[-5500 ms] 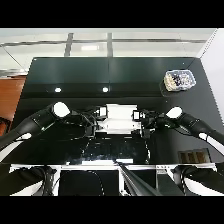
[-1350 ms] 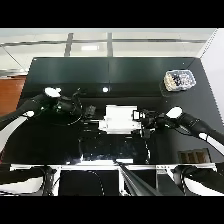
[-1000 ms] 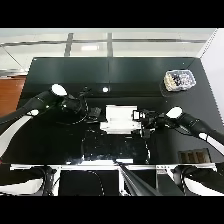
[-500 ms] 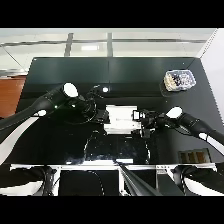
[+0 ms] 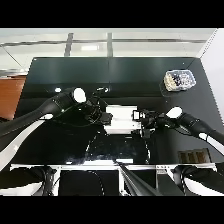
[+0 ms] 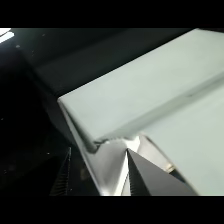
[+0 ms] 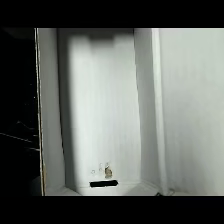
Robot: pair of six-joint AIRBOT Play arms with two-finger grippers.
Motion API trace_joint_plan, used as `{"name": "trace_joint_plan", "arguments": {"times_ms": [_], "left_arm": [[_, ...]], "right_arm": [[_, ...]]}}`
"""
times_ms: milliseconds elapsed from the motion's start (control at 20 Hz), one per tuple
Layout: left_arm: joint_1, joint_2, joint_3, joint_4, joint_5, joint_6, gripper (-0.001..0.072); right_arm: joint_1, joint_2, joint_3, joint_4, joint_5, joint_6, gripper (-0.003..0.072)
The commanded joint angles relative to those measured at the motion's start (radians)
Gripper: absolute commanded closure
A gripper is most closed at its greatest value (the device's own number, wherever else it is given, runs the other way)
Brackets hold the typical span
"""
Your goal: Fold the box and place the chain.
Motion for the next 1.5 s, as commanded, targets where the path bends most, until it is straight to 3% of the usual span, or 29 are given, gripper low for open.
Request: {"name": "trace_joint_plan", "arguments": {"times_ms": [0,300,550,700,850,1150,1250,1300,1350,1450], "left_arm": [[-0.034,-0.001,0.001,0.076,0.028,-0.083,0.0307],[-0.066,-0.006,0.013,0.143,0.018,-0.212,0.0308],[-0.138,-0.062,0.132,0.313,-0.067,-0.352,0.0308],[-0.174,-0.120,0.198,0.343,-0.124,-0.435,0.0324],[-0.198,-0.135,0.208,0.387,-0.126,-0.539,0.0361],[-0.201,-0.135,0.211,0.390,-0.140,-0.558,0.0364],[-0.201,-0.135,0.211,0.387,-0.140,-0.557,0.0549],[-0.201,-0.135,0.211,0.384,-0.140,-0.557,0.0579],[-0.201,-0.135,0.211,0.381,-0.140,-0.557,0.0662],[-0.201,-0.135,0.211,0.375,-0.138,-0.566,0.0686]], "right_arm": [[0.001,0.000,0.000,0.000,0.000,0.000,0.0456],[0.001,0.000,0.000,0.000,0.000,0.000,0.0456],[0.001,0.000,0.000,0.000,0.000,0.000,0.0456],[0.001,0.000,0.000,0.000,0.000,0.000,0.0456],[0.001,0.000,0.000,0.000,0.000,0.000,0.0456],[0.001,0.000,0.000,0.000,0.000,0.000,0.0456],[0.001,0.000,0.000,0.000,0.000,0.000,0.0456],[0.001,0.000,0.000,0.000,0.000,0.000,0.0456],[0.001,0.000,0.000,0.000,0.000,0.000,0.0456],[0.001,0.000,0.000,0.000,0.000,0.000,0.0456]]}}
